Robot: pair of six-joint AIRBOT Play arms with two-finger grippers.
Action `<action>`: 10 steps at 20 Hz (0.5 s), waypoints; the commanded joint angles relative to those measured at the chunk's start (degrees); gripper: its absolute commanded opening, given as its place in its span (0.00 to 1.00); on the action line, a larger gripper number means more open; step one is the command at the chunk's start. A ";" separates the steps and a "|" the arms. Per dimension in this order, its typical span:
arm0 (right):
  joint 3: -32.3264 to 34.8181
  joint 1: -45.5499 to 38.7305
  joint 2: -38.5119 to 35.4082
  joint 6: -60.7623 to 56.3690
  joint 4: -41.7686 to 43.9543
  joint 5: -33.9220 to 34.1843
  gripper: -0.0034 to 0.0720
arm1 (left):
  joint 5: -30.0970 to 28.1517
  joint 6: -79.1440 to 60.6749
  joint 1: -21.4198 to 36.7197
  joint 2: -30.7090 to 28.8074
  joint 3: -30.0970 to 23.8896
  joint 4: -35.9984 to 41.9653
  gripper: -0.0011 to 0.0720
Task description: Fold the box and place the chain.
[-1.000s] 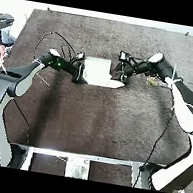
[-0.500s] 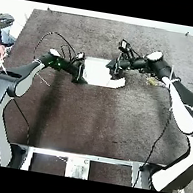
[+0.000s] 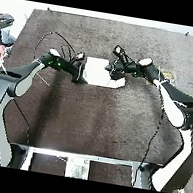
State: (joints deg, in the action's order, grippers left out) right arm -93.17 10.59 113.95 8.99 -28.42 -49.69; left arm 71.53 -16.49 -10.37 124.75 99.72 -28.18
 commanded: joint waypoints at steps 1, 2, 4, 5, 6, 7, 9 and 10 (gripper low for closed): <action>0.00 0.04 0.66 0.00 -1.36 -0.87 0.06 | -0.02 -0.04 0.00 -0.04 0.00 0.00 0.66; 0.00 0.04 0.63 0.00 -1.36 -0.87 0.06 | -0.04 -0.04 0.00 -0.04 -0.02 0.00 0.66; -0.04 0.04 0.37 0.00 -1.29 -0.72 0.06 | -0.04 -0.04 0.00 -0.04 -0.02 0.00 0.66; -0.04 0.04 -0.24 0.00 -1.29 -0.11 0.06 | -0.07 -0.04 0.00 -0.04 0.00 0.00 0.66; -0.04 0.02 -1.20 -0.02 -1.29 0.26 0.06 | -0.07 -0.04 0.02 -0.04 0.00 0.00 0.66; -0.04 -0.02 -2.60 -0.02 -1.31 0.24 0.06 | -0.09 -0.04 0.02 -0.04 0.00 0.00 0.66; -0.02 -0.33 -5.92 -0.04 -1.38 -0.15 0.06 | -0.11 -0.04 0.02 -0.04 0.00 0.00 0.66; -0.02 -0.61 -7.50 -0.13 -1.38 -0.79 0.06 | -0.13 -0.04 0.02 -0.04 0.00 0.00 0.66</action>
